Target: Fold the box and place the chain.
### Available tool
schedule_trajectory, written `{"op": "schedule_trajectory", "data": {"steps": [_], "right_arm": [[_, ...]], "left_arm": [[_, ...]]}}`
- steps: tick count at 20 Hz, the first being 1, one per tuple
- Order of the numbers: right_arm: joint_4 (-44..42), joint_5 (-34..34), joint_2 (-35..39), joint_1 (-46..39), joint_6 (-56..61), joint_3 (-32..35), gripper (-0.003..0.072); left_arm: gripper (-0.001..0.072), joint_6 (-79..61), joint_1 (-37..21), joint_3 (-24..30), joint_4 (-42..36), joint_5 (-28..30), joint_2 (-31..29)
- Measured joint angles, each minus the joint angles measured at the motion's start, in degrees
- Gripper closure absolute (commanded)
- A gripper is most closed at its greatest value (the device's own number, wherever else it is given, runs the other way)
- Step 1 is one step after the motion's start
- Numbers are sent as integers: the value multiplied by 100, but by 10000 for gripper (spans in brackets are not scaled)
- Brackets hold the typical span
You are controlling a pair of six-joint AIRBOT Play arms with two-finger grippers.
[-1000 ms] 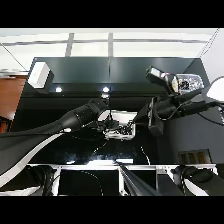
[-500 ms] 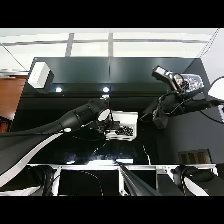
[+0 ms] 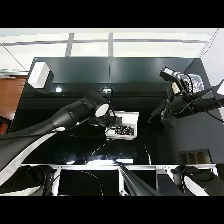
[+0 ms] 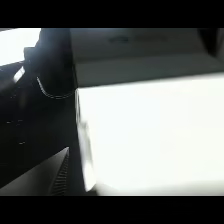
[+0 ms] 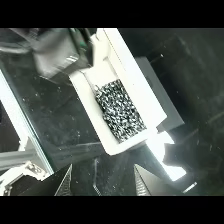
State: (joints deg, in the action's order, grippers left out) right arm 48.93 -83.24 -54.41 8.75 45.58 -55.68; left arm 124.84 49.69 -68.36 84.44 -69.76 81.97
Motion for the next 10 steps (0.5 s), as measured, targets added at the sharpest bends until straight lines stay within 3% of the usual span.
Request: {"op": "schedule_trajectory", "data": {"steps": [5,8,10], "right_arm": [[706,299,0,-15,503,0,233],[1123,426,0,-20,802,0,233],[1274,509,0,-20,964,0,233]], "left_arm": [[262,-2072,-413,315,643,-813,-955],[265,-2883,-1392,960,494,-487,-1635],[264,-3923,-2232,1532,-389,-20,-1906]]}}
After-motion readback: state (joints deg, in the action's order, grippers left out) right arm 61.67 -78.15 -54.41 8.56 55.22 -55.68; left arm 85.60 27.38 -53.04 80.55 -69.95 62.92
